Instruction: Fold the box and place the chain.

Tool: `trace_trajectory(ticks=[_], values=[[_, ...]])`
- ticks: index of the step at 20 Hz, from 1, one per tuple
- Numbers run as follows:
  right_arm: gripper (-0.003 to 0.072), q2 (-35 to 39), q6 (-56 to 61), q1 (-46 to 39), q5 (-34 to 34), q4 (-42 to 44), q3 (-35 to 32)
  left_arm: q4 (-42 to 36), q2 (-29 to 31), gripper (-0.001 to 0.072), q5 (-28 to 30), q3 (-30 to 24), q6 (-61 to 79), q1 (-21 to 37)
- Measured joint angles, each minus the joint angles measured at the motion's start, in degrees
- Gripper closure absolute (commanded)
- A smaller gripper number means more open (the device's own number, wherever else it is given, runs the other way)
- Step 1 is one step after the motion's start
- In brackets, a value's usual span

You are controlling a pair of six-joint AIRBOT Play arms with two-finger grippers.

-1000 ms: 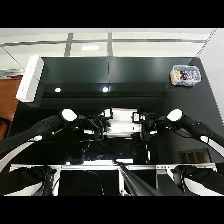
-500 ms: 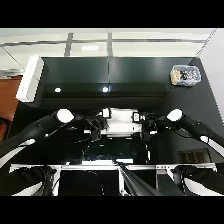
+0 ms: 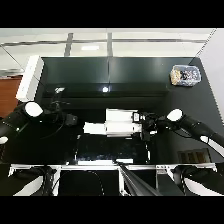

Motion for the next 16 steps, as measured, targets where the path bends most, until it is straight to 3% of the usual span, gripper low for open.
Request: trace_trajectory(ticks=[3, 5, 11, 14, 15, 16], values=[[0.0419, 0.0, 0.0, 0.0, 0.0, 0.0, 0.0, -10.4, -4.3, 0.0681, -4.6, -2.6, -0.8, 7.5], [0.0420, 0.0, 0.0, 0.0, 0.0, 0.0, 0.0, -16.1, -7.6, 0.0681, -6.3, -3.5, 0.6, 9.0], [0.0420, 0.0, 0.0, 0.0, 0.0, 0.0, 0.0, -30.8, -14.7, 0.0671, -8.4, -4.3, 10.6, 2.9], [0.0419, 0.0, -0.1, 0.0, 0.0, 0.0, 0.0, -36.4, -16.2, 0.0446, -8.5, -4.3, 17.0, -0.1], [0.0420, 0.0, -0.1, 0.0, 0.0, 0.0, 0.0, -37.3, -16.4, 0.0270, -8.7, -4.3, 18.4, -0.7], [0.0420, 0.0, 0.0, 0.0, 0.0, 0.0, 0.0, -38.2, -16.6, 0.0034, -8.9, -4.3, 19.3, -1.1]])
